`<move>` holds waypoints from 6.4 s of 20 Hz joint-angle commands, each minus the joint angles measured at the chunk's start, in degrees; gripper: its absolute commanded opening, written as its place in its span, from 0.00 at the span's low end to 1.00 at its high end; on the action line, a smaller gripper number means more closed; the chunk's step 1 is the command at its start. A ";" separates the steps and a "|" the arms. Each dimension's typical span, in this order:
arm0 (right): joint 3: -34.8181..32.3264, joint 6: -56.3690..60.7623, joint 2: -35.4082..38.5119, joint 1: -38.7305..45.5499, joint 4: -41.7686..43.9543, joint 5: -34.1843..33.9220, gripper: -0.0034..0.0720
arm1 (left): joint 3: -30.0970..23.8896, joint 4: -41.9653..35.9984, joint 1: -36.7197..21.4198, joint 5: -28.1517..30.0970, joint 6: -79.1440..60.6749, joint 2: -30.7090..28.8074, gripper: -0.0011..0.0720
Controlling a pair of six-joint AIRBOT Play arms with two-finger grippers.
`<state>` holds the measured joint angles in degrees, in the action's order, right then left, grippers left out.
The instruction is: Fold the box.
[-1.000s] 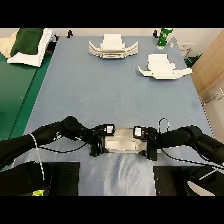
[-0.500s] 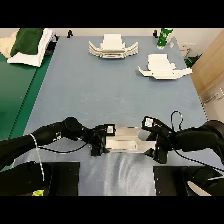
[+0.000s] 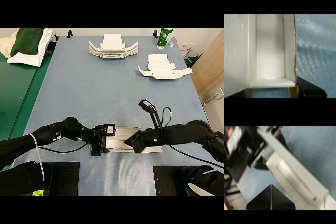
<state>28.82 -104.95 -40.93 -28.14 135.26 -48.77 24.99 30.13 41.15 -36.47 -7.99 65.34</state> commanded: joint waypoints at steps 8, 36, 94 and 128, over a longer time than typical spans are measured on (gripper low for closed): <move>3.98 8.31 -14.99 0.68 0.76 21.22 0.05 | 0.07 0.07 -0.04 -0.04 0.02 0.02 0.84; 2.23 5.88 -12.11 -3.23 -4.09 21.90 0.05 | 0.07 2.64 -0.04 2.12 2.89 0.02 0.84; 1.20 -34.69 -7.37 -1.40 -37.22 -0.76 0.49 | 0.79 2.62 -0.04 7.15 3.08 0.02 0.84; 0.26 41.07 1.86 4.17 -70.55 -14.51 0.05 | 0.79 2.62 -0.04 7.15 3.08 0.02 0.84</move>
<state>29.04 -92.86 -42.41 -27.05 79.94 -56.31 25.78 32.75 41.08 -29.34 -4.91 65.39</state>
